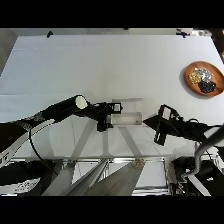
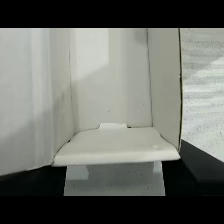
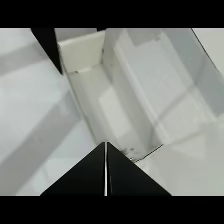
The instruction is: Fold the box and place the chain.
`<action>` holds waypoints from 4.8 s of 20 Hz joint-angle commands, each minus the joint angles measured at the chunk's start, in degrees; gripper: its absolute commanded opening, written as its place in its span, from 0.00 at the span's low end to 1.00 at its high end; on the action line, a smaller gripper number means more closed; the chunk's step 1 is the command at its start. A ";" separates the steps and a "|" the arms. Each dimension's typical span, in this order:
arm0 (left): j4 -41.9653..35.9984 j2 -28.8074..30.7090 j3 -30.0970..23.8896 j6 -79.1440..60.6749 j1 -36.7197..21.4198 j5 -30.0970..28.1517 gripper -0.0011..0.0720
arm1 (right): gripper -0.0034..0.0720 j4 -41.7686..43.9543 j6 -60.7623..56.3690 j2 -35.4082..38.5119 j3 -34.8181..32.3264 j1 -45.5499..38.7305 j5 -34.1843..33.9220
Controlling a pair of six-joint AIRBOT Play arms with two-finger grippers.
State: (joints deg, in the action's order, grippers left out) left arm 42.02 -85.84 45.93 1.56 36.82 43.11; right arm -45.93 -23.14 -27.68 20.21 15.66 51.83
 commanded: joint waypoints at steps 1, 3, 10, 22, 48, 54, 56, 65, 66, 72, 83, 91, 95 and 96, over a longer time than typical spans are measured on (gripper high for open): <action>0.02 -0.04 0.02 0.00 -0.02 -0.02 0.61 | 0.06 -12.46 -35.78 9.40 0.02 -0.02 4.74; 0.02 -0.04 0.02 -0.02 -0.02 0.00 0.61 | 0.05 -21.99 -48.33 11.17 0.02 -0.02 7.30; 0.00 -0.04 0.02 0.00 -0.02 0.00 0.61 | 0.05 -18.10 -53.79 -0.61 5.84 -7.43 11.69; 0.00 -0.04 0.02 0.00 -0.02 0.00 0.61 | 0.05 -16.02 -40.81 -40.87 26.62 -32.63 25.31; 0.00 -0.04 0.02 -0.02 -0.02 0.00 0.61 | 0.06 -7.69 -30.99 -49.81 19.43 -16.92 16.46; 0.00 -0.04 0.02 -0.02 -0.02 0.00 0.61 | 0.06 -1.95 -28.63 -49.77 19.41 -16.92 19.32; 0.00 -0.04 0.02 -0.02 -0.02 0.00 0.61 | 0.07 -0.70 -28.13 -49.77 19.43 -16.94 21.53; 0.00 -0.04 0.02 0.00 -0.02 -0.02 0.61 | 0.43 0.44 -27.82 -48.54 20.15 -17.11 22.86; 0.00 -0.04 0.02 -0.02 -0.02 -0.02 0.61 | 0.43 1.18 -27.78 -48.54 20.31 -17.33 22.71; 0.00 -0.04 0.02 -0.02 -0.02 0.00 0.61 | 0.43 8.35 -25.83 -48.57 20.31 -17.33 21.40; 0.00 -0.04 0.02 0.00 -0.02 0.00 0.61 | 0.41 6.71 -30.14 -48.50 20.48 -12.35 14.73; 0.00 -0.04 0.02 -0.02 -0.02 0.00 0.61 | 0.39 -4.76 -40.28 -38.25 20.63 -11.10 11.72; 0.00 -0.04 0.02 0.00 -0.02 0.00 0.61 | 0.44 -13.07 -49.11 -37.99 20.61 -4.26 9.77; 0.00 -0.04 0.02 -0.02 -0.02 0.00 0.61 | 0.45 -13.22 -50.18 -37.99 20.61 -2.91 8.90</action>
State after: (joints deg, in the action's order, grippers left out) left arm 42.00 -85.84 45.93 1.56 36.82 43.11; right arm -54.24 -67.35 -66.41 40.77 9.06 63.07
